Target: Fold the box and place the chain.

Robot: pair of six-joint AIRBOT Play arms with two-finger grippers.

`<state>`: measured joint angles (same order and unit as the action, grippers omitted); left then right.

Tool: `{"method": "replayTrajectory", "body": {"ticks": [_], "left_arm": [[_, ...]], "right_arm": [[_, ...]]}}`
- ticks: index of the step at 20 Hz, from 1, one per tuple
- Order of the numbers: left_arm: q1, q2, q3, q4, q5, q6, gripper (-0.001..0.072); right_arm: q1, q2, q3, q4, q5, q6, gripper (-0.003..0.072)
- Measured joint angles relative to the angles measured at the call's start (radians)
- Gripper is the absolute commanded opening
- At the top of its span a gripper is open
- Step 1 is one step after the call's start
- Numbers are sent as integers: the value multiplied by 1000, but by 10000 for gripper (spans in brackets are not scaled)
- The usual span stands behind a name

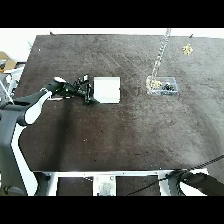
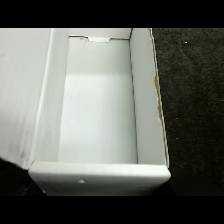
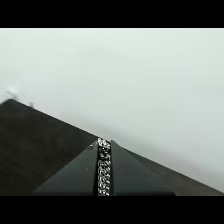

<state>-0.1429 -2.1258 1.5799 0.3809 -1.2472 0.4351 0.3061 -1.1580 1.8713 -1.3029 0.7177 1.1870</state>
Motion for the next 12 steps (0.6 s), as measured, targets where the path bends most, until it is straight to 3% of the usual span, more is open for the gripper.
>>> {"method": "replayTrajectory", "body": {"ticks": [4,12], "left_arm": [[0,0,0,0,0,0,164],[0,0,0,0,0,0,164]], "right_arm": [[63,-19,0,92,1,-68,2],[211,-158,-2,133,14,-96,2]]}}
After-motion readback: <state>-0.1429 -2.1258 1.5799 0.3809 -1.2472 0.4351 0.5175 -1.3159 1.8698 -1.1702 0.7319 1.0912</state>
